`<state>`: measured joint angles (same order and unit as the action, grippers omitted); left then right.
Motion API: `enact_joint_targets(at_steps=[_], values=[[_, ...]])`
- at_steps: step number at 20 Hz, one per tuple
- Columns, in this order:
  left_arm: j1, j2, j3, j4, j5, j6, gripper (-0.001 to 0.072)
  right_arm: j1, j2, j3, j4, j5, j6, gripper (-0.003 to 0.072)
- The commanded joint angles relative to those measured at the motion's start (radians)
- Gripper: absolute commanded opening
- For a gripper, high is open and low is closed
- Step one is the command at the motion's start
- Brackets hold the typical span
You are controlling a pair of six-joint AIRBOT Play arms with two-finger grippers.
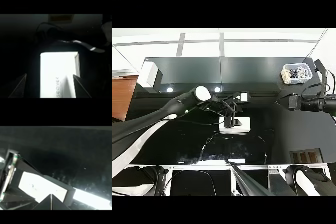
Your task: Fold the box and place the chain.
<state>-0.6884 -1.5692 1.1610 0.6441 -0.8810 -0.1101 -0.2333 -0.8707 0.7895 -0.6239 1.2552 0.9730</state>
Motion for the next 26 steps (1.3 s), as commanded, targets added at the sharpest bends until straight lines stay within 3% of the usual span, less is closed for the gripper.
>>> enact_joint_targets(at_steps=[1,8,11,22,26], values=[[-0.014,-0.074,0.06,0.014,-0.041,-0.076,0.0708,-0.002,0.0,0.001,-0.053,-0.002,0.0,0.0016],[-0.014,-0.077,0.067,0.041,-0.153,-0.081,0.0707,-0.003,0.0,0.001,-0.069,-0.019,0.0,0.0016],[-0.017,-0.077,0.101,0.153,-0.222,-0.082,0.0707,-0.002,0.0,0.001,-0.069,-0.019,0.0,0.0016],[-0.033,-0.082,0.106,0.242,-0.216,-0.082,0.0708,-0.002,0.0,0.001,-0.069,-0.021,0.0,0.0016],[-0.072,-0.124,0.106,0.229,-0.105,-0.103,0.0709,-0.003,0.0,0.001,-0.069,-0.024,0.0,0.0016]])
